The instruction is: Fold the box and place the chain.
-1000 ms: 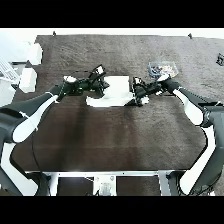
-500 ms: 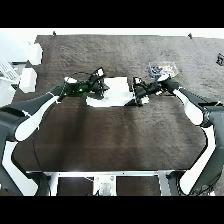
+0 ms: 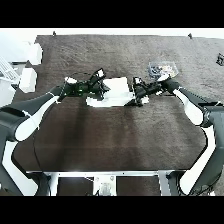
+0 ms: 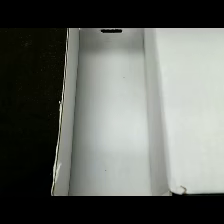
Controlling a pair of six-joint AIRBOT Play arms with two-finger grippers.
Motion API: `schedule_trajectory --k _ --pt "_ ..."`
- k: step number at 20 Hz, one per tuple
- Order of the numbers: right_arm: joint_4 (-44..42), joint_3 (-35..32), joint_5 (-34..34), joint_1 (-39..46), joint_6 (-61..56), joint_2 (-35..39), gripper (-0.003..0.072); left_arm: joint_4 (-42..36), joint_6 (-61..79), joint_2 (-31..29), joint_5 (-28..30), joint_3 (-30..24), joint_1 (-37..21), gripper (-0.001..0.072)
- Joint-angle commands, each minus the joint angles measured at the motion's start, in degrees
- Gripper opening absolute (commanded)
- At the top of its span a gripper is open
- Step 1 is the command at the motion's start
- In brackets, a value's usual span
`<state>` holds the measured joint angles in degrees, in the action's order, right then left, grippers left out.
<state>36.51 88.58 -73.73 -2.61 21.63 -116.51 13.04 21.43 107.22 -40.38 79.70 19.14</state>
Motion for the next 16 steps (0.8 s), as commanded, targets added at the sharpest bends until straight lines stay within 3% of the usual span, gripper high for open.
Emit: schedule_trajectory --k 1,4,6,11,12,13,16 --pt "0.0 0.0 0.0 -0.1 0.0 0.0 0.054 0.3 0.1 -0.1 -0.4 0.0 0.0 0.0022" --pt "0.0 0.0 0.0 -0.1 0.0 0.0 0.054 2.3 0.2 -1.5 0.0 0.1 -0.3 0.0022" --pt "0.0 0.0 0.0 -0.1 0.0 0.0 0.0539 4.9 -2.4 -3.9 -3.0 0.1 -2.0 0.0022" --pt "0.0 0.0 0.0 -0.1 0.0 0.0 0.0539 7.9 -5.6 -9.6 -24.1 0.1 -10.5 0.005" --pt "0.0 0.0 0.0 -0.1 0.0 0.0 0.0539 8.7 -6.5 -9.8 -26.6 0.1 -11.4 0.0326" --pt "0.0 0.0 0.0 -0.1 0.0 0.0 0.0539 10.5 -9.6 -9.8 -26.4 0.1 -11.5 0.0539" --pt "0.0 0.0 0.0 -0.1 0.0 0.0 0.054 23.2 -17.5 -9.8 -23.6 0.1 -9.2 0.0568"
